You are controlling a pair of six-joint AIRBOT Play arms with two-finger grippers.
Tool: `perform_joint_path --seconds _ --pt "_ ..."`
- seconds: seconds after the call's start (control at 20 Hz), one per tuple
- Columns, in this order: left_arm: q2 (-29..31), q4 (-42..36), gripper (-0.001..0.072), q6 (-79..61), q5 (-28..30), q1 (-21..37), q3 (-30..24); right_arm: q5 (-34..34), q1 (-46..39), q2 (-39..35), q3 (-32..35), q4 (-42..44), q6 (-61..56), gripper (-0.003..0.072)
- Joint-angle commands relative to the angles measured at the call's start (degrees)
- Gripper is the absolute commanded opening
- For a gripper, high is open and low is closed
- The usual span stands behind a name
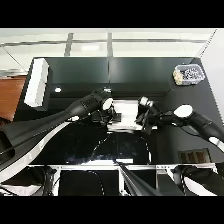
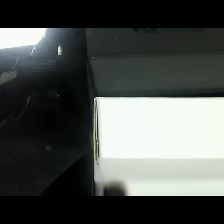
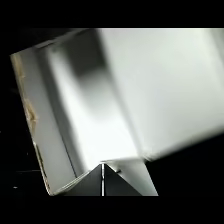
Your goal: Fold the box and place the chain.
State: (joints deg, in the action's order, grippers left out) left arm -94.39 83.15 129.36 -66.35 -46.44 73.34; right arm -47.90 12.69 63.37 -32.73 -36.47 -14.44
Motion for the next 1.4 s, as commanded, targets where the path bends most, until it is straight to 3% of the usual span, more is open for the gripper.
perform_joint_path --seconds 0.0,0.1,0.25,0.55,0.75,1.05,1.35 --pt "-0.3 0.1 0.0023 -0.1 -0.1 0.0 0.0 -13.7 -8.5 -7.1 -3.1 -9.2 -30.5 0.0012" --pt "-0.5 0.1 0.0023 -0.1 -0.1 0.0 0.0 -24.3 -16.2 -10.6 -6.0 -11.7 -38.7 0.0012" --pt "-0.5 0.1 0.0023 -0.1 -0.2 0.0 0.0 -27.8 -26.4 -12.0 -6.2 -12.7 -44.2 0.0012" --pt "-0.5 0.1 0.0022 -0.1 -0.2 0.0 0.0 -8.8 -35.5 -11.6 1.8 -18.1 -60.0 0.0011" --pt "-0.5 0.1 0.0023 -0.1 -0.2 0.0 0.0 -8.5 -34.8 -5.6 6.9 -12.6 -61.0 0.0012" --pt "-0.5 0.1 0.0023 -0.1 -1.3 0.0 0.0 -7.1 -26.5 4.0 6.9 -4.0 -58.4 0.0012" --pt "-0.5 0.1 0.0023 -0.1 -1.7 0.0 0.0 -2.9 -16.7 6.3 6.1 8.2 -50.5 0.0012"
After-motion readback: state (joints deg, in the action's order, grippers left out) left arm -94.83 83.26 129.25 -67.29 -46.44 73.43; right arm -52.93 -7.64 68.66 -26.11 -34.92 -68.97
